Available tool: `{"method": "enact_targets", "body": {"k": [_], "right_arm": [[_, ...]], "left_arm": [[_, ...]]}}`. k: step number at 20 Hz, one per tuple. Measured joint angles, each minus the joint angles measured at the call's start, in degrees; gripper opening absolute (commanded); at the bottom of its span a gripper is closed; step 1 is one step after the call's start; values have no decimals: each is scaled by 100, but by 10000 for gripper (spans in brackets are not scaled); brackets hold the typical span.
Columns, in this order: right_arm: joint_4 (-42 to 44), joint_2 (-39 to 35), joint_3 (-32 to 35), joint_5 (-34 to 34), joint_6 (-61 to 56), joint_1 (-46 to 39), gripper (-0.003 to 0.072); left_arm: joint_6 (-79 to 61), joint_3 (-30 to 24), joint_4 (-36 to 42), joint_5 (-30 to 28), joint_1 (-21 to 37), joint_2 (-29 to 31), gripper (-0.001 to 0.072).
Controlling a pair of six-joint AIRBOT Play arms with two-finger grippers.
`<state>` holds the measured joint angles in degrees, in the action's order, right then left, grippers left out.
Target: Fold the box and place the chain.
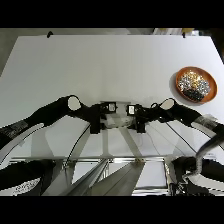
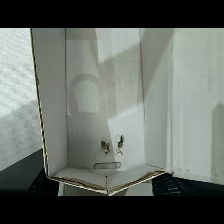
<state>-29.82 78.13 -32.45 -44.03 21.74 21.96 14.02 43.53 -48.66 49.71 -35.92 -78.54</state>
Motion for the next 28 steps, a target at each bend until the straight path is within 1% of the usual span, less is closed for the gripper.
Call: {"method": "enact_targets", "body": {"k": [1, 2, 4, 6, 10, 14, 18, 20, 22, 24, 28], "right_arm": [[2, 0, 0, 4, -4, 0, 403], [9, 0, 0, 11, -11, 2, 403], [9, 0, 0, 13, -22, 2, 403], [11, 0, 0, 15, -28, 2, 403], [13, 0, 0, 13, -28, 2, 403], [11, 0, 0, 11, -28, 2, 403], [11, 0, 0, 9, -28, 2, 403], [11, 0, 0, 7, -28, 2, 403], [11, 0, 0, 7, -28, 2, 403], [11, 0, 0, 7, -28, 2, 403], [11, 0, 0, 7, -28, 2, 403]], "left_arm": [[125, 0, -28, 74, 4, 52, 65], [289, 0, -96, 140, 13, 140, 3], [737, 0, -367, 319, 68, 369, 2], [1469, 0, -693, 581, 175, 671, 2], [3523, 0, -1458, 1064, 614, 1266, 2], [5189, -164, -1827, 1126, 1233, 1408, 2], [6109, -579, -1687, 962, 1534, 1200, 2], [6266, -715, -1578, 903, 1574, 1123, 2], [6271, -789, -1429, 885, 1600, 1182, 2], [6203, -828, -1235, 868, 1639, 1432, 2], [6140, -859, -1036, 881, 1908, 2175, 1]]}}
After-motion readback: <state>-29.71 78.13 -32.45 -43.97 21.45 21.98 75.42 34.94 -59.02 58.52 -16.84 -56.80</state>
